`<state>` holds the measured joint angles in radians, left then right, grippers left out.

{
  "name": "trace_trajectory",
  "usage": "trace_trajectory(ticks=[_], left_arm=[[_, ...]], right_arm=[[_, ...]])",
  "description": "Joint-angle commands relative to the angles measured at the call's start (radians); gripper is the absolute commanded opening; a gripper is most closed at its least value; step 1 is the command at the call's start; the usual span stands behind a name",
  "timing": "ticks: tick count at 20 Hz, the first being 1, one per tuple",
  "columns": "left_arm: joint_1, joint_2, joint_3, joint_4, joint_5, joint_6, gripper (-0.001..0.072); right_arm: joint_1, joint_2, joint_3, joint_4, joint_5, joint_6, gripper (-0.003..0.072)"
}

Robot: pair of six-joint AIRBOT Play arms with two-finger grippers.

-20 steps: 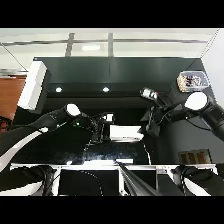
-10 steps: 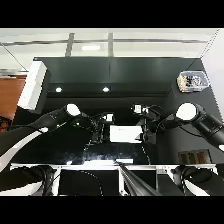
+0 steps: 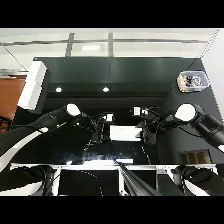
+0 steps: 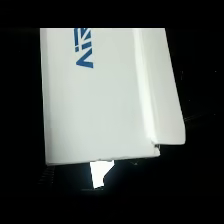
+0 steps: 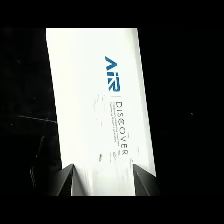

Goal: Fold the box and place the chain.

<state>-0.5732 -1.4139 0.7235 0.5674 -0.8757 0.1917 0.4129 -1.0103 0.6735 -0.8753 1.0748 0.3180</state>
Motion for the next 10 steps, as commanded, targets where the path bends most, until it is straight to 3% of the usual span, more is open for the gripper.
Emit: trace_trajectory(ticks=[1,8,9,10], left_arm=[[0.000,0.000,0.000,0.000,-0.001,-0.002,0.0349],[0.000,0.000,-0.001,0.000,0.000,-0.006,0.0349],[0.000,0.000,-0.001,0.000,0.000,-0.006,0.0349],[0.000,0.000,-0.001,0.000,0.000,-0.006,0.0349]], right_arm=[[0.000,0.002,0.001,0.011,0.001,0.014,0.0424],[0.001,0.002,0.001,0.011,0.001,0.066,0.0422],[0.001,0.002,0.001,0.011,0.001,0.075,0.0379],[0.000,0.002,0.001,0.011,0.004,0.077,0.0210]])
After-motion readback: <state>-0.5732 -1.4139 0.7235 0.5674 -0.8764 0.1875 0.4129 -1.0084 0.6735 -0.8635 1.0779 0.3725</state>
